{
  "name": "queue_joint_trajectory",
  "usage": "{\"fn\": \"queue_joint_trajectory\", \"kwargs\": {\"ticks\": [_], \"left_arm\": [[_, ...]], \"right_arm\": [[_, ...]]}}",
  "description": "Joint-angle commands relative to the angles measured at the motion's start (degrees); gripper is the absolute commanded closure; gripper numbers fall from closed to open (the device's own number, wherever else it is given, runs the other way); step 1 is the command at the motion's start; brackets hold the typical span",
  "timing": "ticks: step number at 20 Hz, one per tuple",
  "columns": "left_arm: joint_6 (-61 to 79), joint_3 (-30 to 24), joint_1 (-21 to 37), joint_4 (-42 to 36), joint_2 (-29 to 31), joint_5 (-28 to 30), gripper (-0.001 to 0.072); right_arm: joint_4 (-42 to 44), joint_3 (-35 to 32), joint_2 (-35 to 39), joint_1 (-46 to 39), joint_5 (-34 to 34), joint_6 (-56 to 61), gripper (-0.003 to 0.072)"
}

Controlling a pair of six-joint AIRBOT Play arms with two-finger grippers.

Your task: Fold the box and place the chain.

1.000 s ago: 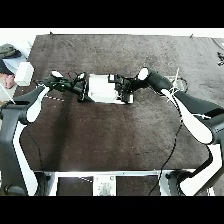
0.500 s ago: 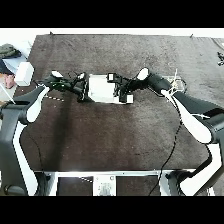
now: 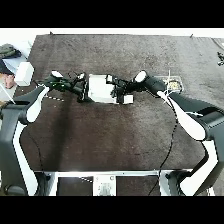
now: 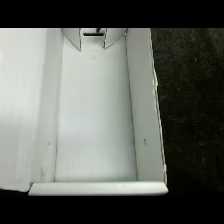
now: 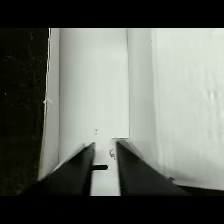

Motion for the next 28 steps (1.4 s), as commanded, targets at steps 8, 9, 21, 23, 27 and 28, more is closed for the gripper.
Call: {"fn": "queue_joint_trajectory", "kwargs": {"ticks": [8,9,21,23,27,28], "left_arm": [[0.00,0.04,-0.02,0.00,0.00,0.02,0.0294],[0.00,0.04,-0.02,0.00,0.00,0.02,0.0294],[0.00,0.04,-0.02,0.00,0.00,0.04,0.0294],[0.00,0.04,-0.02,0.00,0.00,0.04,0.0294],[0.00,0.04,-0.02,0.00,0.00,0.04,0.0294],[0.00,0.04,-0.02,0.00,0.00,0.04,0.0294]], "right_arm": [[-0.28,-0.02,-0.52,0.09,-1.29,-2.97,0.0108],[-0.31,-0.02,-0.52,0.11,-1.16,-2.97,0.0224],[-26.45,-0.02,10.45,-2.14,3.54,46.84,0.0695],[-26.40,0.00,11.19,-5.29,6.45,59.58,0.0695],[-16.55,-3.06,10.71,-14.03,13.38,65.64,0.0695],[-11.82,-5.07,10.67,-16.44,12.92,65.42,0.0695]]}}
